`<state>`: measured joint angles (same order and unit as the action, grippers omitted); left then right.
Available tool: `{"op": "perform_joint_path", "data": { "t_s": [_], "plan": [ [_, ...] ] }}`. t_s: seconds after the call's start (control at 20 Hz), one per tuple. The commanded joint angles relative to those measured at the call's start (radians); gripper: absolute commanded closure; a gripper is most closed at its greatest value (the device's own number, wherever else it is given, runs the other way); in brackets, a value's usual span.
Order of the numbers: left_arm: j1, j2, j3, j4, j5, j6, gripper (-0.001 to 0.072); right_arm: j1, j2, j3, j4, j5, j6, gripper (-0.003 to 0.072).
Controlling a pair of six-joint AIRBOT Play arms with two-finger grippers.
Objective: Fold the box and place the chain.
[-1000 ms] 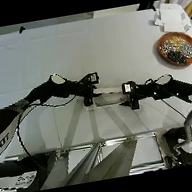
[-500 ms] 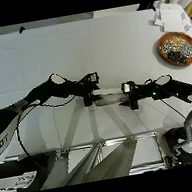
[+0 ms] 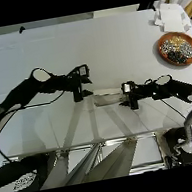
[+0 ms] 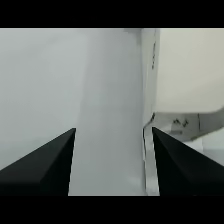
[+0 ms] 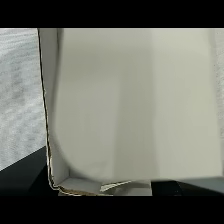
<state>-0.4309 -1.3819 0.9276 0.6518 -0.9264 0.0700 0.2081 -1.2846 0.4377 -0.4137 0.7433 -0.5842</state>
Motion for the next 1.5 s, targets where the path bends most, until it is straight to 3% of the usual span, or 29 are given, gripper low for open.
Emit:
{"op": "perform_joint_path", "data": {
  "t_s": [0.0,0.05,0.1,0.15,0.3,0.5,0.7,0.9,1.05,1.2,1.45],
  "plan": [
    [0.018,0.091,0.000,0.160,-0.052,-0.192,0.0235,0.000,0.001,0.000,0.000,0.002,0.000,0.0285],
    [0.016,0.110,0.000,0.172,-0.089,-0.231,0.0380,0.000,0.001,0.000,0.000,0.002,0.000,0.0285],
    [0.014,0.122,0.000,0.173,-0.140,-0.254,0.0578,0.000,0.001,0.000,0.000,0.002,0.000,0.0285],
    [0.008,0.129,0.000,0.173,-0.203,-0.252,0.0705,0.000,0.001,0.000,0.000,0.002,0.000,0.0285],
    [-0.044,0.129,0.000,0.178,-0.305,-0.262,0.0710,0.000,0.001,0.000,0.000,0.002,0.000,0.0285],
    [-0.177,0.117,0.000,0.088,-0.225,-0.308,0.0709,0.000,0.001,0.000,0.000,0.002,0.000,0.0285],
    [-0.262,0.076,0.000,-0.002,0.035,-0.319,0.0709,0.000,0.001,0.000,0.000,0.002,0.000,0.0285],
    [-0.257,0.010,0.000,-0.060,0.362,-0.523,0.0708,0.000,0.001,0.000,0.000,0.002,0.000,0.0285],
    [-0.256,-0.039,0.000,-0.060,0.493,-0.640,0.0708,0.000,0.001,0.000,0.000,0.002,0.000,0.0285],
    [-0.256,-0.078,0.000,-0.058,0.510,-0.703,0.0709,0.000,0.001,0.000,0.000,0.001,0.000,0.0285],
    [-0.257,-0.126,0.000,-0.004,0.454,-0.706,0.0709,0.000,0.001,0.000,0.000,0.002,0.000,0.0285]
  ]
}}
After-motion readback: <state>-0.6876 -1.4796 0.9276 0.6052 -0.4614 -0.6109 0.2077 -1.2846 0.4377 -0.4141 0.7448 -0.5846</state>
